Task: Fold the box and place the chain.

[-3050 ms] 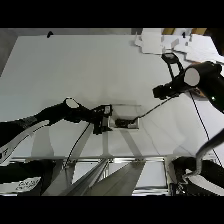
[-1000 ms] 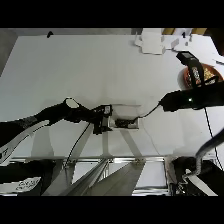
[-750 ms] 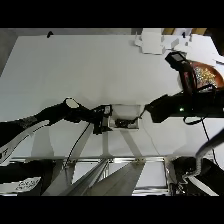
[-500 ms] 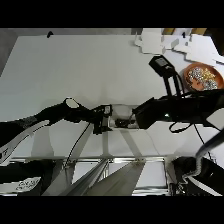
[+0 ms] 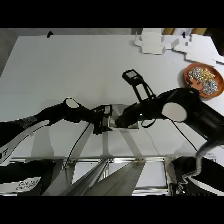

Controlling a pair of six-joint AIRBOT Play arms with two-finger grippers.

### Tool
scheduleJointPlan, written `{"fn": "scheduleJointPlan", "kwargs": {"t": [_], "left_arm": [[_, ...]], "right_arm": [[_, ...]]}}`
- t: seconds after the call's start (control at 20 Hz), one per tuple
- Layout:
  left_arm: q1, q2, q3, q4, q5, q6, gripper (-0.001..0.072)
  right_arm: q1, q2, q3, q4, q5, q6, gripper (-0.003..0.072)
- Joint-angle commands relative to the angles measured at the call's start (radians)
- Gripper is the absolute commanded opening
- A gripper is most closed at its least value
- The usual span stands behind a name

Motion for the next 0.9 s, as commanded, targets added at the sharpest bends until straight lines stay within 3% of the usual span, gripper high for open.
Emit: {"fn": "scheduleJointPlan", "kwargs": {"t": [0.0, 0.05, 0.35, 0.45, 0.5, 0.8, 0.85], "left_arm": [[0.000, 0.000, 0.000, 0.000, 0.000, 0.000, 0.0133], [0.001, 0.000, 0.000, 0.000, 0.000, 0.000, 0.0133], [0.001, 0.000, 0.000, 0.000, 0.000, 0.000, 0.0133], [0.000, 0.000, 0.000, 0.000, 0.000, 0.000, 0.0133], [0.001, 0.000, 0.000, 0.000, 0.000, 0.000, 0.0133], [0.001, 0.000, 0.000, 0.000, 0.000, 0.000, 0.0133], [0.001, 0.000, 0.000, 0.000, 0.000, 0.000, 0.0133]], "right_arm": [[0.002, -0.074, -0.024, -0.009, -0.002, 0.001, 0.0257], [0.002, -0.071, -0.020, -0.010, -0.001, -0.010, 0.0299], [-0.143, -0.019, 0.130, -0.078, 0.092, -0.062, 0.0283], [-0.230, -0.010, 0.146, -0.139, 0.074, -0.062, 0.0185], [-0.276, -0.015, 0.146, -0.169, 0.074, -0.062, 0.0175], [-0.560, -0.162, 0.145, -0.233, 0.093, -0.061, 0.0183], [-0.588, -0.193, 0.145, -0.233, 0.104, -0.060, 0.0215]]}}
